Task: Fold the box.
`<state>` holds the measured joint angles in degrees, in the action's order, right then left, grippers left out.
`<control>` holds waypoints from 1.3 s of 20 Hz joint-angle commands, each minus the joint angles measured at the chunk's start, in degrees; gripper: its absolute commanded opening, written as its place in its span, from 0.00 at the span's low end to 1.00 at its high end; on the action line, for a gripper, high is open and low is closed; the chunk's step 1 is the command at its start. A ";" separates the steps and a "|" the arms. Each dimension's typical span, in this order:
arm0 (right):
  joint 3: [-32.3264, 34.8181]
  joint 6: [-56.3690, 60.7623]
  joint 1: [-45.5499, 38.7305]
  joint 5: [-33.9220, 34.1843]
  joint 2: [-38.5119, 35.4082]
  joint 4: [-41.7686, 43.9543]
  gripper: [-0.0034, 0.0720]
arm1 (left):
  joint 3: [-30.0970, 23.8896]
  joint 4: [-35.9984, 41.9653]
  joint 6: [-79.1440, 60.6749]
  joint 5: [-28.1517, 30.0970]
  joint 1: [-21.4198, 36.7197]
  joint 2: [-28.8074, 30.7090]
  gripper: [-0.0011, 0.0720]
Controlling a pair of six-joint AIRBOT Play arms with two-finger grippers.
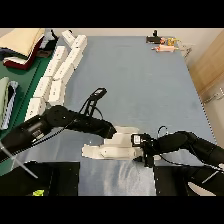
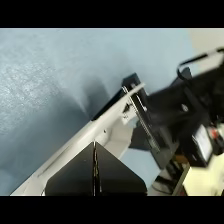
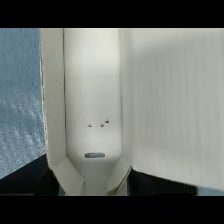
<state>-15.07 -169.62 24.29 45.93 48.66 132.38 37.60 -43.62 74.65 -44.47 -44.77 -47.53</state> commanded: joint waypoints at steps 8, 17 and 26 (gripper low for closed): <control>0.02 0.09 -0.02 0.02 -0.04 0.07 0.72 | -1.81 -29.05 -15.91 -15.43 0.17 15.06 0.96; 0.02 0.09 -0.02 0.02 -0.07 0.04 0.72 | -11.08 -23.87 -41.86 -10.69 5.27 11.17 0.96; 0.02 0.09 -0.02 0.02 -0.04 0.04 0.72 | -19.26 -2.73 -62.16 -3.63 6.16 9.22 0.96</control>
<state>-15.07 -169.56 24.29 45.98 48.64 132.40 19.84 -51.27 17.26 -50.50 -38.81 -37.39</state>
